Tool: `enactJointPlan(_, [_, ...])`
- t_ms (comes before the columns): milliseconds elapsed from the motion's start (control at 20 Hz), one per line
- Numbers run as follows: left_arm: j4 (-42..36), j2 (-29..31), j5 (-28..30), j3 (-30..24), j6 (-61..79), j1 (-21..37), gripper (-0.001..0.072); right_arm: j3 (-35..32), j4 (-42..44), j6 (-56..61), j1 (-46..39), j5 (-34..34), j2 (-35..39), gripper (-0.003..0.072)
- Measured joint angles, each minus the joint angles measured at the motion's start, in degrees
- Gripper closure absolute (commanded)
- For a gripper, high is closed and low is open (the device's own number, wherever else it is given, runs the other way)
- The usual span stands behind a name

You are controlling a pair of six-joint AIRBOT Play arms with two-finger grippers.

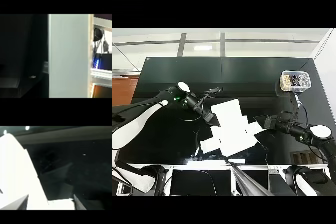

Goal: Fold the box and place the chain.

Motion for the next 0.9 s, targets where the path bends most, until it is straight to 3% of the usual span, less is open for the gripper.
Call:
enactJointPlan(200, [2.95, 2.23, -0.5, 0.09, -2.12, -0.76, 0.0683, 6.51, -13.09, 0.61, -0.83, 8.41, 0.0, 0.0046])
enactJointPlan(350, [5.6, 8.13, 4.94, -1.27, -1.53, -2.78, 0.068, 11.43, -23.5, 1.25, -1.09, 14.64, 0.04, 0.0047])
enactJointPlan(400, [6.29, 10.51, 7.69, -1.9, 0.04, -3.48, 0.0679, 12.48, -26.12, 1.4, -1.16, 15.78, 0.04, 0.0104])
enactJointPlan(450, [6.45, 12.74, 10.78, -2.47, 2.62, -4.24, 0.0679, 13.35, -28.04, 1.49, -1.16, 16.41, 0.04, 0.0251])
enactJointPlan(600, [7.89, 16.33, 16.48, -3.34, 14.27, -6.4, 0.0679, 14.69, -29.57, 0.98, -0.59, 16.94, 0.04, 0.0258])
enactJointPlan(650, [9.11, 16.81, 17.49, -3.5, 18.91, -7.23, 0.068, 14.91, -29.81, 0.02, 0.02, 17.05, 0.04, 0.0182])
enactJointPlan(700, [10.38, 16.96, 18.62, -3.61, 22.86, -8.02, 0.068, 15.06, -30.38, -0.9, 0.74, 17.14, 0.04, -0.003])
enactJointPlan(900, [11.91, 15.15, 22.67, -3.8, 30.69, -9.9, 0.0679, 15.34, -36.22, -3.58, 5.42, 14.71, -0.09, -0.003])
